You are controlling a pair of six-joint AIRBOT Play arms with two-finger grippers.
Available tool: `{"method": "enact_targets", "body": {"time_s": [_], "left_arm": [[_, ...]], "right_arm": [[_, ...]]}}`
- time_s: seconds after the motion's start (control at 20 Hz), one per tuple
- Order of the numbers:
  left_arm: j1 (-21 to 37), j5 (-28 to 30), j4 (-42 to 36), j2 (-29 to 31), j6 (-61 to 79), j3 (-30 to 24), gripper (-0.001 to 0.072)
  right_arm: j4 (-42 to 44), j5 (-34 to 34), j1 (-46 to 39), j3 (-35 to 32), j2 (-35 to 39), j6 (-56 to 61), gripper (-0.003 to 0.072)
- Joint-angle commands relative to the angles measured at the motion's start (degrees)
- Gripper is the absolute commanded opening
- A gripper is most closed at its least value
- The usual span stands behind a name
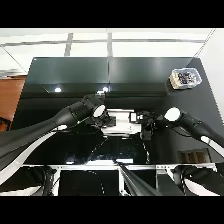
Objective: Fold the box and place the chain.
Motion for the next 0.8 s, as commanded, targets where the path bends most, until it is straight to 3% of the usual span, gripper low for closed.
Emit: {"method": "enact_targets", "body": {"time_s": [0.0, 0.2, 0.55, 0.6, 0.7, 0.75], "left_arm": [[0.2, -0.6, 2.3, 0.1, 0.0, 0.0, 0.0026], [0.2, 0.5, 2.2, 0.0, -0.1, 0.0, 0.0027], [0.2, 0.5, 1.9, 0.0, -0.1, 0.0, 0.0027], [0.2, 0.5, 2.0, 0.0, -0.1, 0.0, 0.0027], [0.2, 0.4, 2.0, -0.1, -0.1, 0.0, 0.0027], [0.2, 0.4, 1.9, -0.1, -0.1, 0.0, 0.0028]], "right_arm": [[-4.3, 3.0, 0.0, 0.0, 5.3, 4.6, 0.0711], [-3.2, -1.4, 0.1, 0.0, 5.6, 3.6, 0.0711], [1.9, -3.3, 0.1, 0.0, 4.6, -3.6, 0.0709], [2.4, -3.0, 0.2, 0.0, 4.2, -3.7, 0.0619], [3.4, -2.7, 1.3, 0.0, 3.8, -4.0, 0.0528], [3.3, -2.5, 1.7, 0.0, 3.8, -4.0, 0.0388]]}}
